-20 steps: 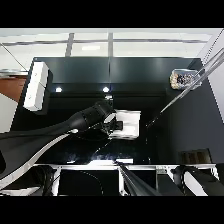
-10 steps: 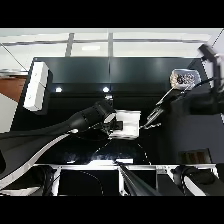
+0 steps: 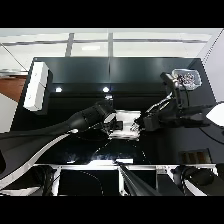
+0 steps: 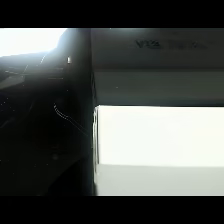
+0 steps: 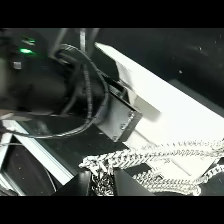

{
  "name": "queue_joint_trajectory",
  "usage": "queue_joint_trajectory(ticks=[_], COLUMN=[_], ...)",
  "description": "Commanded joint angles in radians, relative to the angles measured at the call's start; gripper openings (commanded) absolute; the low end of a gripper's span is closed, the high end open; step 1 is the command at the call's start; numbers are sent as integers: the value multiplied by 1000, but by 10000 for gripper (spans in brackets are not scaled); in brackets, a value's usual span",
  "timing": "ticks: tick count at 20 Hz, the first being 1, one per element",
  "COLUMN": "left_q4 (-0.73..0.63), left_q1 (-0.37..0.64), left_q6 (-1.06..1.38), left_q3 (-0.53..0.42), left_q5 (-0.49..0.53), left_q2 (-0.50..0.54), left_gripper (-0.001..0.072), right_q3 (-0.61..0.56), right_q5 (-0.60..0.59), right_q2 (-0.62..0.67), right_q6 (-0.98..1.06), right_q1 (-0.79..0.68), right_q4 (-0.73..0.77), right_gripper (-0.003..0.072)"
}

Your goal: Fold the box and place the chain.

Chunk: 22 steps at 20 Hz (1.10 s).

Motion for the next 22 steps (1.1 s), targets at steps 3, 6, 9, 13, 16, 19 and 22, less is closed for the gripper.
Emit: queue_joint_trajectory(ticks=[3, 6, 9, 13, 16, 19, 22], left_q4=[0, 0, 0, 0, 0, 0, 0], left_q1=[0, 0, 0, 0, 0, 0, 0], left_q6=[0, 0, 0, 0, 0, 0, 0], left_q3=[0, 0, 0, 0, 0, 0, 0], left_q5=[0, 0, 0, 0, 0, 0, 0], left_q2=[0, 0, 0, 0, 0, 0, 0], left_gripper=[33, 33, 33, 33, 33, 33, 33], right_q3=[-51, -51, -48, -50, -117, -209, -211], right_q5=[-71, -71, -26, 6, -86, -246, -358], right_q2=[-25, -25, -15, 12, 7, -9, -106], right_q6=[3, 3, -2, -88, -176, -314, -92], right_q1=[16, 12, -72, -291, -366, -370, -375], right_q4=[6, -2, -38, -207, -411, -427, -508], right_gripper=[33, 320, 613, 613, 614, 616, 720])
